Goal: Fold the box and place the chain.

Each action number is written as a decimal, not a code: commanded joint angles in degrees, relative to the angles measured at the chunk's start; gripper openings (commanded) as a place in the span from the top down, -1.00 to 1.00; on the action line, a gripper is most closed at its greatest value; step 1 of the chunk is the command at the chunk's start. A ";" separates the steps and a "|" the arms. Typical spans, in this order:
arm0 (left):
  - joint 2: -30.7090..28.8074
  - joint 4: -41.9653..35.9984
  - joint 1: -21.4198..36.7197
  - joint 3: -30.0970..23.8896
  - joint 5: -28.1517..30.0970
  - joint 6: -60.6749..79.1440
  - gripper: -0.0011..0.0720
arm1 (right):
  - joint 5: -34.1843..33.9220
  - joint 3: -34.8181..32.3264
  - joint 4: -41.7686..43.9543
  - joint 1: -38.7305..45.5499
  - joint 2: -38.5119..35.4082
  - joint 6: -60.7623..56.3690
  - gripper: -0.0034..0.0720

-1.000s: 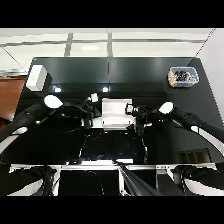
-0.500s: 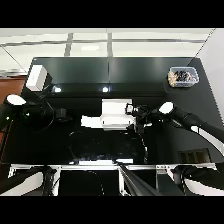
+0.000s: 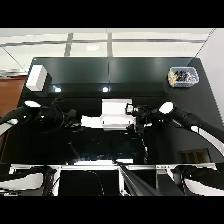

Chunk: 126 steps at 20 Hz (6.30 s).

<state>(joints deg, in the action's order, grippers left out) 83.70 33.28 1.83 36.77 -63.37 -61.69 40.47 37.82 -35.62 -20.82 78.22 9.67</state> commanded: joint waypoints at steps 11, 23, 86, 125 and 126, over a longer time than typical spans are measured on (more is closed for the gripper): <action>3.10 -0.96 -9.53 13.11 -7.80 4.98 0.46 | 0.02 0.00 0.02 0.00 0.02 0.00 0.58; 3.10 -0.83 -18.43 16.70 -7.34 2.67 -0.30 | 0.02 0.00 0.02 0.00 0.02 0.00 0.58; 7.72 52.00 -44.65 32.46 -0.09 -69.77 0.01 | 0.02 0.00 0.02 0.00 0.02 0.00 0.58; 10.25 50.18 -44.76 35.23 -2.91 -68.76 0.91 | 0.00 0.00 0.04 0.00 0.02 0.00 0.58; 10.25 50.16 -44.76 35.23 -2.91 -68.76 0.91 | 0.00 0.00 0.02 0.00 0.02 0.00 0.58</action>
<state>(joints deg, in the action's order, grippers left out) 93.86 83.61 -42.92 71.83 -66.43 -130.67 40.42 37.82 -35.64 -20.75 78.22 9.56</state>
